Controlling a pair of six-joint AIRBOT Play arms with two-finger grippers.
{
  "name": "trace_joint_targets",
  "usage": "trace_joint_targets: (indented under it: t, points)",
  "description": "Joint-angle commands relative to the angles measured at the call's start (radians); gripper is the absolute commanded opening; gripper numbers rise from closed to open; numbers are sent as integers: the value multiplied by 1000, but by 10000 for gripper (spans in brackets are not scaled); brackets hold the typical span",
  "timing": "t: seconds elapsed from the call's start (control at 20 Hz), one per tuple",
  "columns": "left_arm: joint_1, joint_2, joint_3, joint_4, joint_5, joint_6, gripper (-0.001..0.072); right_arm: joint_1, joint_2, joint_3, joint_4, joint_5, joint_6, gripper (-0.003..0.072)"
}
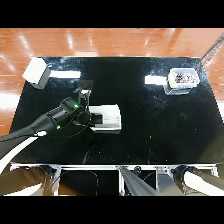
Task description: Fold the box and place the chain.
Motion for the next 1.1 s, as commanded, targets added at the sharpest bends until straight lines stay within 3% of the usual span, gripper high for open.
trace_joint_targets:
  t: [0.0,0.25,0.5,0.7,0.8,1.05]
  points:
    - [0,0,0,0,1,0,18,20,138,27,53,39,-53,22]
    - [0,0,0,1,3,0,18,117,258,21,113,241,-69,24]
    - [0,0,0,1,3,0,18,394,286,-76,158,357,-63,28]
    - [0,0,0,0,3,0,18,654,285,-216,158,314,-43,28]
    - [0,0,0,0,3,0,18,773,282,-315,158,227,-32,28]
    - [0,0,0,0,3,0,18,888,226,-401,158,62,-33,28]
